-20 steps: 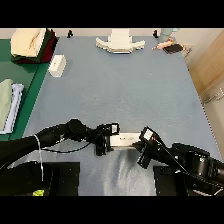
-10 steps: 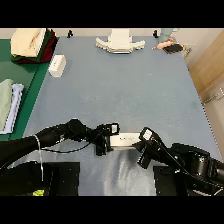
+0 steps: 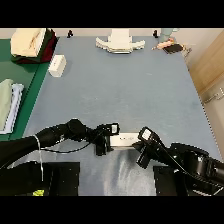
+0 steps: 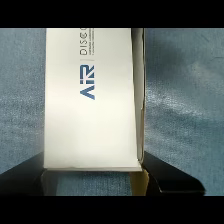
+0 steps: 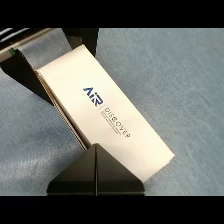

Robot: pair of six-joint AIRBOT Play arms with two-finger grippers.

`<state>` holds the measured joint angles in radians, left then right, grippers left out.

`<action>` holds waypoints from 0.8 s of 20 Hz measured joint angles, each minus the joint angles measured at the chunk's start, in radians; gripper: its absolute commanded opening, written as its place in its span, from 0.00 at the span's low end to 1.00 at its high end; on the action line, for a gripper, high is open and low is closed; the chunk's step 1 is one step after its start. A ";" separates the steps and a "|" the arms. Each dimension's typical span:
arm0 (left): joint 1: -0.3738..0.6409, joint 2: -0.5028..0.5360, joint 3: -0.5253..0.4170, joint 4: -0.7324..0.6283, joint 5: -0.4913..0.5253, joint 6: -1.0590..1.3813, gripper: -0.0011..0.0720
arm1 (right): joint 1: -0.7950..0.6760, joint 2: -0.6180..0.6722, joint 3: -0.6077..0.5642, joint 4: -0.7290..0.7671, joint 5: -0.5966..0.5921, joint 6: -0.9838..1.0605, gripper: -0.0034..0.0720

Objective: Fold the box.

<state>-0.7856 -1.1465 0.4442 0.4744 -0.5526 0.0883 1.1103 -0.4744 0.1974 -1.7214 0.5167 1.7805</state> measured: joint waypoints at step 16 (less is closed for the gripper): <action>0.000 0.000 0.000 -0.001 0.000 0.000 0.59 | -0.217 -0.100 0.312 -0.167 0.338 0.245 0.05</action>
<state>-0.7856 -1.1465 0.4442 0.4736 -0.5526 0.0879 0.8932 -0.5747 0.5095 -1.8885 0.8551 2.0258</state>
